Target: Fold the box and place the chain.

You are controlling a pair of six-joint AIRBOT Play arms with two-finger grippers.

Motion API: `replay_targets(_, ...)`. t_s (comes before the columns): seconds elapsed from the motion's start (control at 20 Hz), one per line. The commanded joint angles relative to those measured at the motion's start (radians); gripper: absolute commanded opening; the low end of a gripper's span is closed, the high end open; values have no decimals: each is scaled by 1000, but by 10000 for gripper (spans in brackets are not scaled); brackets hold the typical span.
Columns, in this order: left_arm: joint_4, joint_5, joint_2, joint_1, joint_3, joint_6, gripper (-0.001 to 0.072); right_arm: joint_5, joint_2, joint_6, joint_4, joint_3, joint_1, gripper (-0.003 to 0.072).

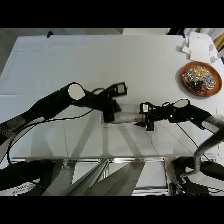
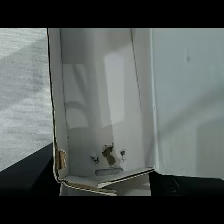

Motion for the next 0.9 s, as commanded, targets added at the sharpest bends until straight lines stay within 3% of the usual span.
replay_targets(0.0, -37, 311, -18, -11, 1, -170, 2, 1, 1, 0, 0, 0, 0, 407)
replay_targets(0.35, -34, 235, -127, -12, 1, -174, 2, 1, 1, 0, 0, 0, 0, 407)
replay_targets(0.5, -12, 208, -114, -5, 1, -171, 2, 1, 1, 0, 0, 0, 0, 407)
replay_targets(0.7, 289, -15, -25, 64, 1, -275, 0, 1, 1, 0, 0, 0, 0, 407)
replay_targets(0.85, 384, -200, 41, 100, 1, -283, -1, 1, 1, 0, 0, 0, 0, 407)
